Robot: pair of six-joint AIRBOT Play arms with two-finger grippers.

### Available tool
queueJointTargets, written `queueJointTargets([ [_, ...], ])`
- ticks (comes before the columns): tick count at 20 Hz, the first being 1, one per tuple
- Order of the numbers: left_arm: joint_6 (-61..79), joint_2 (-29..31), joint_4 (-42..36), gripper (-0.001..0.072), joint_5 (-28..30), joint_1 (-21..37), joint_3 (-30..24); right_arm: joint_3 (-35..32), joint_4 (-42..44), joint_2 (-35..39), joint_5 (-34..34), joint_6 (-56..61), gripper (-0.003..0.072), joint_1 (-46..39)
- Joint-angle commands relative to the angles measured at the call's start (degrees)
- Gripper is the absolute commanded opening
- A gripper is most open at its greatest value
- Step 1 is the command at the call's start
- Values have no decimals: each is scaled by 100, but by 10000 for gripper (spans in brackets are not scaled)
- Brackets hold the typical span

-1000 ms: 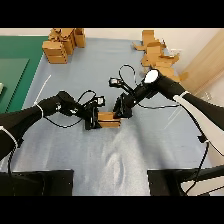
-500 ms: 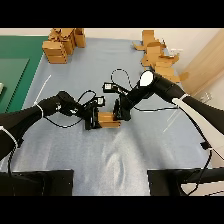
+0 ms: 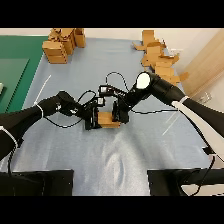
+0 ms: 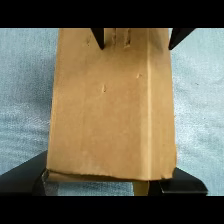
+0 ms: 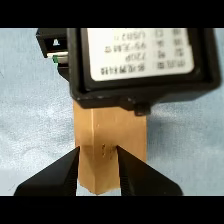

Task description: Fold the box.

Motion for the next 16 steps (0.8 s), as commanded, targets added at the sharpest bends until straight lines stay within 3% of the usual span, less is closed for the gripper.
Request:
queueJointTargets([
  [1,-2,4,0,104,2,2,-2,4,-125,17,-4,170,337,20],
  [7,-2,4,0,104,2,2,-2,4,-452,83,-9,400,308,96],
  [8,-2,4,0,104,2,2,-2,4,-581,90,-9,450,281,146],
  [9,-2,4,0,104,2,2,-2,4,-610,90,-2,459,204,181],
  [13,-2,4,0,104,2,2,-2,4,-629,87,-11,474,198,227],
  [14,-2,4,0,104,2,2,-2,4,-675,90,-28,538,153,236],
  [16,-2,4,0,104,2,2,-2,4,-787,107,-70,649,144,236],
])
